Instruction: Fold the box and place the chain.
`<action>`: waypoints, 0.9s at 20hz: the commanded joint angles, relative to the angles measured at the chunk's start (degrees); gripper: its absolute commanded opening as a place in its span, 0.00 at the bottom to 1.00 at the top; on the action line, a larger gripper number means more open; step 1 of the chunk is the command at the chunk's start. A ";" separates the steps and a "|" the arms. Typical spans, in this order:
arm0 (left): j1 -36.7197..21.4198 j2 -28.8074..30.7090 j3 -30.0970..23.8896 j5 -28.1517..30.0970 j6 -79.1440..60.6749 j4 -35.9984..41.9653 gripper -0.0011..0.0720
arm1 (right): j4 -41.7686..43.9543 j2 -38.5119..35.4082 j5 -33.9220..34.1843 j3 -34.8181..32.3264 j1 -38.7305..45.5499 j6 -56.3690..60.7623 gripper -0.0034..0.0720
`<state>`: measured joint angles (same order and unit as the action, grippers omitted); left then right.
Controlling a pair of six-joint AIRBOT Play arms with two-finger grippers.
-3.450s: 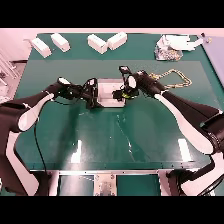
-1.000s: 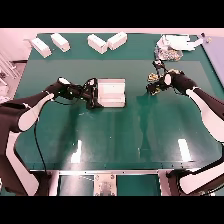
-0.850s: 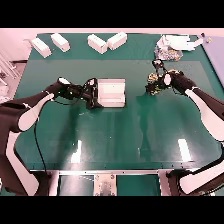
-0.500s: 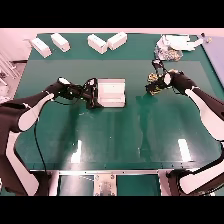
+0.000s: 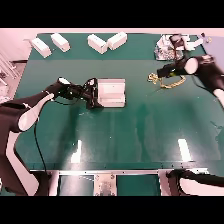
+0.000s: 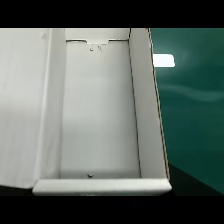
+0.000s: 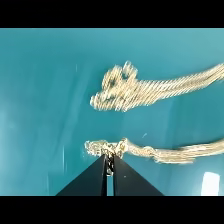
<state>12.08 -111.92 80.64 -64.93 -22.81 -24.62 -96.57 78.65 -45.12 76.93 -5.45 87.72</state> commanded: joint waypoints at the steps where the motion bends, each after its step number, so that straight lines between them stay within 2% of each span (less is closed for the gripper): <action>1: -0.04 0.02 0.00 0.07 -0.02 0.00 0.67 | -0.81 -9.86 -0.52 0.07 -1.14 0.50 0.06; 4: -0.04 0.02 0.00 0.57 0.00 0.00 0.67 | -1.46 -16.02 -0.35 0.13 -3.98 0.50 0.06; 7: -0.04 0.02 0.02 0.63 0.00 0.00 0.67 | -1.44 -19.15 -0.37 1.70 -7.58 0.50 0.06; 12: -0.04 0.02 0.02 0.83 0.02 0.00 0.67 | -1.42 -19.65 -0.39 4.83 -15.41 0.46 0.06; 18: -0.04 0.02 0.02 0.83 0.00 0.00 0.67 | -1.42 -19.67 -0.35 5.07 -24.48 0.48 0.06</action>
<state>12.08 -111.92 80.64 -64.12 -22.81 -24.60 -98.00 59.13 -45.56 81.73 -25.85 88.18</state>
